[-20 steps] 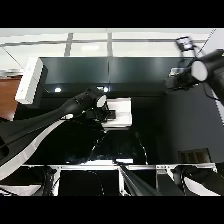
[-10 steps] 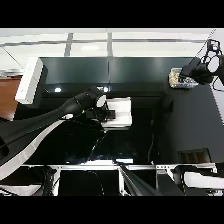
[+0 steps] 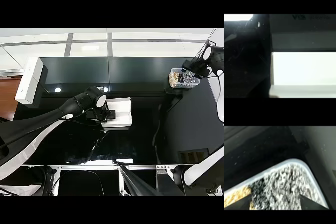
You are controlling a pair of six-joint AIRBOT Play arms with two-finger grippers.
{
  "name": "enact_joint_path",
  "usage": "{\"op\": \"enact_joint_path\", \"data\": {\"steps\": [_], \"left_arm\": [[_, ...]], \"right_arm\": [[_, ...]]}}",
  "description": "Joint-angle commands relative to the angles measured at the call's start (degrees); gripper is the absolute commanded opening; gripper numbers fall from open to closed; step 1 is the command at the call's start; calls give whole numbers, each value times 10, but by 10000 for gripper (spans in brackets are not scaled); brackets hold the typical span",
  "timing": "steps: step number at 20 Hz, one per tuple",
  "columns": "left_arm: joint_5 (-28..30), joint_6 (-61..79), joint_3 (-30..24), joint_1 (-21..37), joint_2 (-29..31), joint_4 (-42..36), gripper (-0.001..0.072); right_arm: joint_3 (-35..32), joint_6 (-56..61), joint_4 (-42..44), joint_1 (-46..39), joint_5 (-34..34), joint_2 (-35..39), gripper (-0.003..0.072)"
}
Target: Fold the box and place the chain.
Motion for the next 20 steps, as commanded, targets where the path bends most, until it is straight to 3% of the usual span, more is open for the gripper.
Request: {"op": "enact_joint_path", "data": {"steps": [1, 4, 5, 6, 10, 16, 20], "left_arm": [[1, 0, 0, 0, 0, -1, 26], [2, 0, 0, 0, 0, -4, 26], [2, 0, 0, 0, 0, -4, 27], [2, 0, 0, 0, 0, -4, 26], [2, 0, 0, 0, 0, -4, 26], [2, 0, 0, 0, 0, -2, 26], [3, 0, 0, 0, 0, -2, 26]], "right_arm": [[33, 13, -7, -11, 18, -42, 566], [36, 12, -9, -14, 43, -43, 294], [42, 12, -9, -14, 62, -42, 67], [52, 10, -6, -14, 80, -42, 13], [94, -90, 33, -13, 90, 14, 11], [94, -207, 86, -6, 80, 215, 11], [94, -247, 173, 11, 82, 328, 10]]}}
